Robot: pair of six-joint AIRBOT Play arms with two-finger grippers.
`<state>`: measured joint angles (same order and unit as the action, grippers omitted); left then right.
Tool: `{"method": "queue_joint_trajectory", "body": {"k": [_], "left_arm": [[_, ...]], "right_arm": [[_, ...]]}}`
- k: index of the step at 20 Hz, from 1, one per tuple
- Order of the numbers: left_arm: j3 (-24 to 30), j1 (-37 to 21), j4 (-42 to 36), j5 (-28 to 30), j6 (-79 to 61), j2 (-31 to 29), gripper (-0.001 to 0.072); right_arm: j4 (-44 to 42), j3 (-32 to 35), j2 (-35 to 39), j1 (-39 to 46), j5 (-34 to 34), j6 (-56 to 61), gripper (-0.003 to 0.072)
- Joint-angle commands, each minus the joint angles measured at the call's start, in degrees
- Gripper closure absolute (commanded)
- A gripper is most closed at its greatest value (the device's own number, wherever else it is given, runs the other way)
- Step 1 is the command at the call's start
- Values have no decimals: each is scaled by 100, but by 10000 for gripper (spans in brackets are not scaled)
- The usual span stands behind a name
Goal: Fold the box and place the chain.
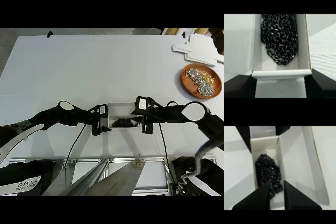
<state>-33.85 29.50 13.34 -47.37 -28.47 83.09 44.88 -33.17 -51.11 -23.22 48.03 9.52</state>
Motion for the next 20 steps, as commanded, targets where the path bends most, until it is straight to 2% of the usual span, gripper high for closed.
{"method": "queue_joint_trajectory", "body": {"k": [1,5,7,9,17,20], "left_arm": [[0,0,0,2,-2,-2,697],[0,0,0,0,-2,-2,697],[0,0,0,0,-2,-2,697],[0,0,0,0,-2,-2,697],[0,0,0,0,-2,-2,697],[0,0,2,0,-2,-2,697]], "right_arm": [[702,-4,109,420,26,114,530],[1523,-2,94,1287,675,111,528],[1801,-2,22,1561,647,81,523],[1829,-2,-114,1683,529,-125,485],[1631,-2,-866,1679,404,-686,484],[1631,-2,-1038,1679,313,-686,450]]}}
